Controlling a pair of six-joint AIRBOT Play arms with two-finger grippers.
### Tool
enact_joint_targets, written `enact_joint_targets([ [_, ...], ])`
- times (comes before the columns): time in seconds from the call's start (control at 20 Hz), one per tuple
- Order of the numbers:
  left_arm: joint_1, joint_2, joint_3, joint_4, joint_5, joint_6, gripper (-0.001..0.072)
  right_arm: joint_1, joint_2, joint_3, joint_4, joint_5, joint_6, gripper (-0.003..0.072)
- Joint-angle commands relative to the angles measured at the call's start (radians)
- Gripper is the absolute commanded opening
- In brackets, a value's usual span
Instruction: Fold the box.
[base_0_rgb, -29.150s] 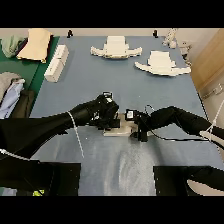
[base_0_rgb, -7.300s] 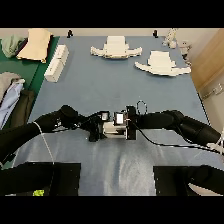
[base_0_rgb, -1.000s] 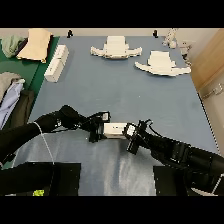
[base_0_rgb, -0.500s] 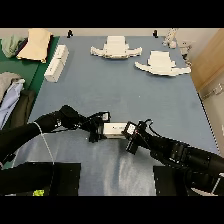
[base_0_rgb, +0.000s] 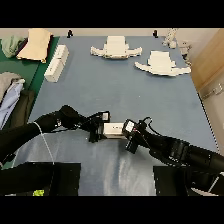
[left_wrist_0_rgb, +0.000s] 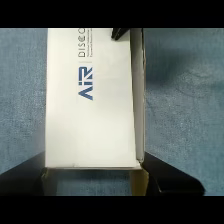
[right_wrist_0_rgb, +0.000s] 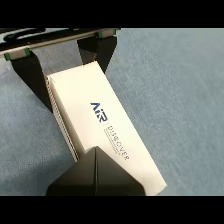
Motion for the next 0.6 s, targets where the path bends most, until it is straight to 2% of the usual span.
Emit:
enact_joint_targets([
  [0.0, 0.0, 0.0, 0.0, 0.003, 0.002, 0.003, 0.0494, 0.0, 0.015, 0.098, -0.005, -0.051, 0.002, 0.0004],
  [0.15, 0.0, 0.0, 0.0, 0.003, 0.002, 0.003, 0.0494, -0.022, -0.002, 0.244, -0.005, -0.286, 0.024, 0.0004],
  [0.3, 0.0, 0.0, 0.0, 0.003, 0.002, 0.003, 0.0494, -0.124, -0.041, 0.394, 0.023, -0.466, 0.172, 0.0004],
  [0.55, 0.0, 0.0, 0.0, 0.003, 0.002, 0.003, 0.0494, -0.428, -0.156, 0.628, 0.25, -0.67, 0.172, 0.0002],
])
